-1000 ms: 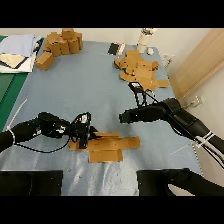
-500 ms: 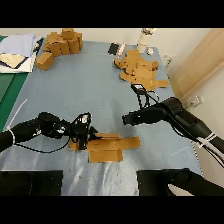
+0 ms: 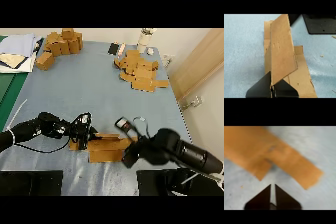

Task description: Fold the box.

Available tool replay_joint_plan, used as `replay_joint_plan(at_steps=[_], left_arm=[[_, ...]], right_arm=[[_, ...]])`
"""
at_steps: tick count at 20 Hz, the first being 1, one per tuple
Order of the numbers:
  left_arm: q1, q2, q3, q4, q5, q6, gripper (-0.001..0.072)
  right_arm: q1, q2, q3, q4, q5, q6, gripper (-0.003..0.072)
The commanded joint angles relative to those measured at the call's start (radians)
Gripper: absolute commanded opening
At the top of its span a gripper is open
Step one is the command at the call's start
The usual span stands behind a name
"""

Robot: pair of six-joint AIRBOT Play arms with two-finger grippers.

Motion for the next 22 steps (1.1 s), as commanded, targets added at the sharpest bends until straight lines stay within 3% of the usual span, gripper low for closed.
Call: replay_joint_plan(at_steps=[1, 6, 11, 22], left_arm=[[0.001, 0.0, 0.001, 0.0, 0.0, 0.0, 0.0013], [0.001, 0.0, 0.001, 0.0, 0.0, 0.0, 0.0013], [0.001, 0.0, 0.001, 0.0, 0.0, 0.0, 0.0013], [0.001, 0.0, 0.001, 0.0, 0.0, 0.0, 0.0013]], right_arm=[[0.261, 0.028, -0.13, -0.066, 0.23, -0.222, 0.0519], [0.311, -0.081, -0.145, -0.302, 0.316, -0.266, 0.0519], [0.311, -0.124, -0.145, -0.309, 0.375, -0.267, 0.0519], [0.311, -0.156, -0.101, -0.43, 0.333, -0.199, 0.0518]])
